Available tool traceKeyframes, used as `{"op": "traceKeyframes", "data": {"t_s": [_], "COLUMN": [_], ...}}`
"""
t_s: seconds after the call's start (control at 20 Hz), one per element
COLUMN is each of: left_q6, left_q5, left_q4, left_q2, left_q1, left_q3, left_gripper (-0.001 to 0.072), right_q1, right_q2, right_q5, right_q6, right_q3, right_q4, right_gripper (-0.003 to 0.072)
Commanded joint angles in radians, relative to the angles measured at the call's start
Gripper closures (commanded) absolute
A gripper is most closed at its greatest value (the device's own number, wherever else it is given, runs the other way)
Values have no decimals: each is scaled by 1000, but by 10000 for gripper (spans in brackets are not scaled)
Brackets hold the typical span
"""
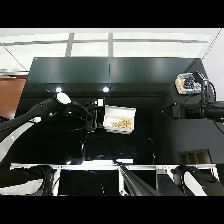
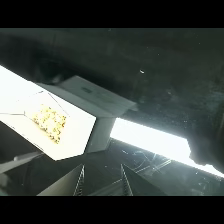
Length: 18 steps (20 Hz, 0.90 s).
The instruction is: Fold the box and place the chain.
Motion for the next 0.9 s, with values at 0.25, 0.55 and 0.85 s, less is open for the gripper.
{"op": "traceKeyframes", "data": {"t_s": [0.25, 0.55, 0.85], "left_q6": [-1, -98, -161], "left_q5": [68, 71, 116], "left_q4": [61, 60, 60], "left_q2": [-1, 1, 4], "left_q1": [-79, -76, -77], "left_q3": [1, 1, 1], "left_gripper": [9, 226, 225], "right_q1": [0, 0, 50], "right_q2": [1, 1, -1], "right_q5": [-7, -6, -150], "right_q6": [0, 0, 14], "right_q3": [0, 0, 0], "right_q4": [0, 2, 77], "right_gripper": [407, 407, 406]}}
